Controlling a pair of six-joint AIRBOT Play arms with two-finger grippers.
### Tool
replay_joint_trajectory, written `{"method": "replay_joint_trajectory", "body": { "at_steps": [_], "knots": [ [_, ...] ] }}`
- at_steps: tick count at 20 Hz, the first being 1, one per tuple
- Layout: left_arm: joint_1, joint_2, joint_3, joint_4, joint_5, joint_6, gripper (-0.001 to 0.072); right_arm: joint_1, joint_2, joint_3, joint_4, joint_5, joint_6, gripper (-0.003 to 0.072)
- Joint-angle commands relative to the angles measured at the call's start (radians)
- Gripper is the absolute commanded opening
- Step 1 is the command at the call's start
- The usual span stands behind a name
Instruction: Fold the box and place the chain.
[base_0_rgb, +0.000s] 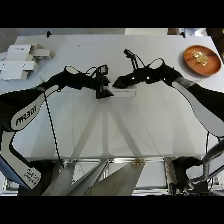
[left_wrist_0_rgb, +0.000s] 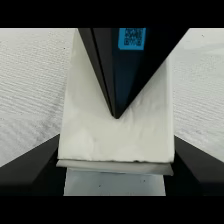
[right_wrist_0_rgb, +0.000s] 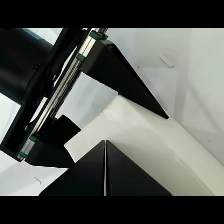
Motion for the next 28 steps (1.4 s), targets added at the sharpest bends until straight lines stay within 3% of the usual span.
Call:
{"method": "replay_joint_trajectory", "body": {
  "at_steps": [1, 11, 17, 21, 24, 28],
  "knots": [
    [0.0, 0.0, 0.001, -0.002, 0.0, -0.002, 0.0395, 0.003, -0.004, -0.001, -0.088, 0.013, 0.03, 0.0012],
    [0.0, 0.0, 0.001, -0.002, 0.0, -0.002, 0.0395, 0.014, -0.019, -0.002, -0.075, -0.008, 0.034, 0.0013],
    [0.0, 0.0, 0.001, -0.002, 0.0, -0.002, 0.0395, 0.014, 0.086, -0.002, 0.031, -0.155, -0.104, 0.0013],
    [0.0, 0.0, 0.001, -0.002, 0.0, -0.002, 0.0395, 0.008, 0.151, -0.003, 0.033, -0.15, -0.212, 0.0013],
    [0.0, 0.0, 0.001, -0.002, 0.0, -0.002, 0.0395, -0.011, 0.19, -0.072, 0.098, -0.101, -0.288, 0.0013],
    [0.0, 0.0, 0.001, -0.002, 0.0, -0.002, 0.0395, -0.065, 0.239, -0.275, 0.3, -0.097, -0.412, 0.0013]
  ]
}}
